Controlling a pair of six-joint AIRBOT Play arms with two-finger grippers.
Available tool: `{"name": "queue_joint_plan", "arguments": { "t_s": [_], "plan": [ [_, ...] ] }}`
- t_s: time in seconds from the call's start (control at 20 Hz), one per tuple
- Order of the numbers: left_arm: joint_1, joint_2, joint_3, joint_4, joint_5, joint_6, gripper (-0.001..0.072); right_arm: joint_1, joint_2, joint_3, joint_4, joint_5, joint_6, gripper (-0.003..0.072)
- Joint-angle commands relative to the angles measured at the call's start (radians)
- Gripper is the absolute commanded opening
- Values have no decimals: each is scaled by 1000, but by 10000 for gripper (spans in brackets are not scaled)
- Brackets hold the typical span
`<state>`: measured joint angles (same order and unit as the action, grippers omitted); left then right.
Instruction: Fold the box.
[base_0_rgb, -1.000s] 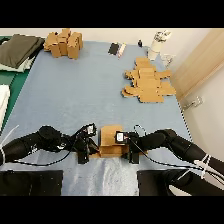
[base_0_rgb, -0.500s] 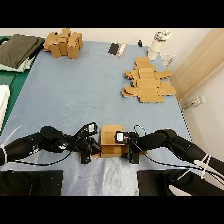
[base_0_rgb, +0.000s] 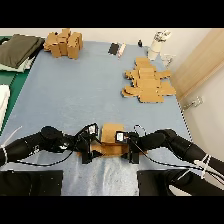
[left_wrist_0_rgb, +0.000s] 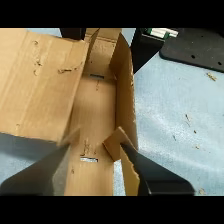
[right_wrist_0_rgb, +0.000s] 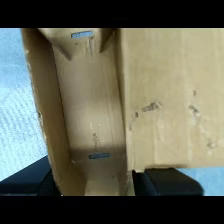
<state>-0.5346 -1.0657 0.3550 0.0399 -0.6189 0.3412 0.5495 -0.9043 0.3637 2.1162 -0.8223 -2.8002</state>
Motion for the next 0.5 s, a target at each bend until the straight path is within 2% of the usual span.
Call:
{"name": "queue_joint_plan", "arguments": {
  "t_s": [0.0, 0.2, 0.25, 0.35, 0.4, 0.45],
  "plan": [
    [-2, 0, 2, -4, 11, 10, 551, 0, 1, 1, 0, 0, -1, 511],
    [-2, 0, 2, -4, 10, 10, 549, 0, 1, 0, 0, 0, -1, 511],
    [-2, 0, 2, -3, 10, 10, 506, 0, 1, 1, 0, 0, -1, 511],
    [-2, 0, 2, 10, 10, 6, 191, 0, 1, 0, 0, 0, -1, 510],
    [-2, 0, 6, 44, 11, 0, 71, 0, 1, 0, 0, 0, -1, 511],
    [-1, 3, 13, 113, 15, -47, 16, 0, 1, 1, 0, 0, -1, 511]
  ]
}}
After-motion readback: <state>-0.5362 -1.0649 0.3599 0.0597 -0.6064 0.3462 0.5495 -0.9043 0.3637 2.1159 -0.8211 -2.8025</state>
